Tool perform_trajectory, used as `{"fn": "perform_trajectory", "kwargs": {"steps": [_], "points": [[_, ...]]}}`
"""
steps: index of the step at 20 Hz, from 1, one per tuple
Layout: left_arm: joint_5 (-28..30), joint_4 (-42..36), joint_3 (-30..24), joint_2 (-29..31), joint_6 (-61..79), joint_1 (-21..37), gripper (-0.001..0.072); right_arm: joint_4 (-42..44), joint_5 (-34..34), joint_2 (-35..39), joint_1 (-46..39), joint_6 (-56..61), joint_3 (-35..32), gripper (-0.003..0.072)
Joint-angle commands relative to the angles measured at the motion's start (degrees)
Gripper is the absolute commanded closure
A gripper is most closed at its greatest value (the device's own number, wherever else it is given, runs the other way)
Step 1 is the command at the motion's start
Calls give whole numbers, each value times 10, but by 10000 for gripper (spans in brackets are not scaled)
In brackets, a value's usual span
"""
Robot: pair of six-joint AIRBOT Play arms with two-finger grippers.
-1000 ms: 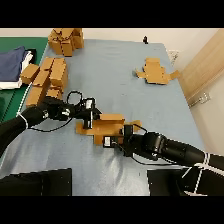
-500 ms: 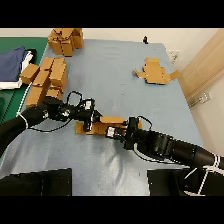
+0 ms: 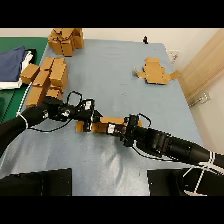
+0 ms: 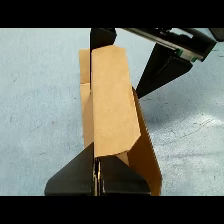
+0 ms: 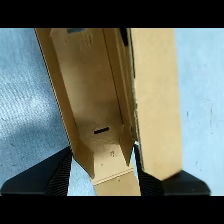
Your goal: Fold the box.
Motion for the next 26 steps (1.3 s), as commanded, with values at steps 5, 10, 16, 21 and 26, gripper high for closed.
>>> {"fn": "perform_trajectory", "kwargs": {"steps": [5, 10, 16, 21, 26], "points": [[0, 0, 0, 0, 0, 0, 689, -4, 8, -13, -9, 1, 1, 90], [0, 0, 0, 0, -1, 0, 689, 48, 110, -21, -56, 0, 1, 91], [1, -1, 0, 0, -62, 0, 689, 261, 108, -38, -95, -210, 1, 95], [29, -5, 1, 0, -62, 0, 689, 275, 96, -53, -113, -311, 1, 95], [66, -6, 1, 0, -62, 0, 689, 329, 94, -70, -139, -399, 17, 95]]}}
